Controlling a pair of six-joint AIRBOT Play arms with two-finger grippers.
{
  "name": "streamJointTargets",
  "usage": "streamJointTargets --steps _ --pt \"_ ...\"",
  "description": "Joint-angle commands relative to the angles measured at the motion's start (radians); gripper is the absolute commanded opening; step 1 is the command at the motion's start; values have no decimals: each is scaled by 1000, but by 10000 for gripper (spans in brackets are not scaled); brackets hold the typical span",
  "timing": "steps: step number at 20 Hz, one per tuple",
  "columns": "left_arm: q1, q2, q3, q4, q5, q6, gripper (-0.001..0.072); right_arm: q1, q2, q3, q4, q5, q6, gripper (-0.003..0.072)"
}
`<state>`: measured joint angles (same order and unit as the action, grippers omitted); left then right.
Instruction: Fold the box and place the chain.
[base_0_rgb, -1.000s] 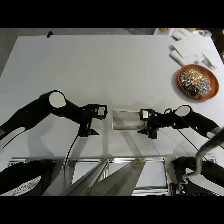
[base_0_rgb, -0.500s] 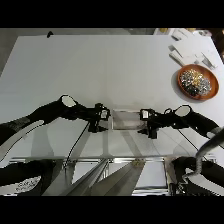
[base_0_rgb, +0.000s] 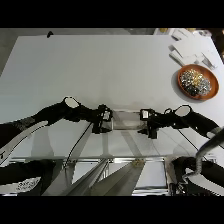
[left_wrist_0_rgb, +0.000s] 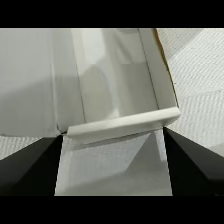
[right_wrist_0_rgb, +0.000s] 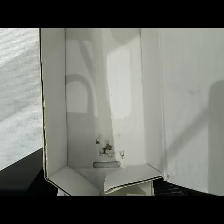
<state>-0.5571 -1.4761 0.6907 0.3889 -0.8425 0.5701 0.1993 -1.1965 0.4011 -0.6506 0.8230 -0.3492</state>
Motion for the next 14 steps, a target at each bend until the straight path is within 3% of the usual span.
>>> streamJointTargets --steps 1,14 --pt "-2 -5 0 10 -33 8 700 0 0 0 0 0 0 400" --pt "-20 -43 0 -98 -21 6 698 0 0 0 0 0 0 400"
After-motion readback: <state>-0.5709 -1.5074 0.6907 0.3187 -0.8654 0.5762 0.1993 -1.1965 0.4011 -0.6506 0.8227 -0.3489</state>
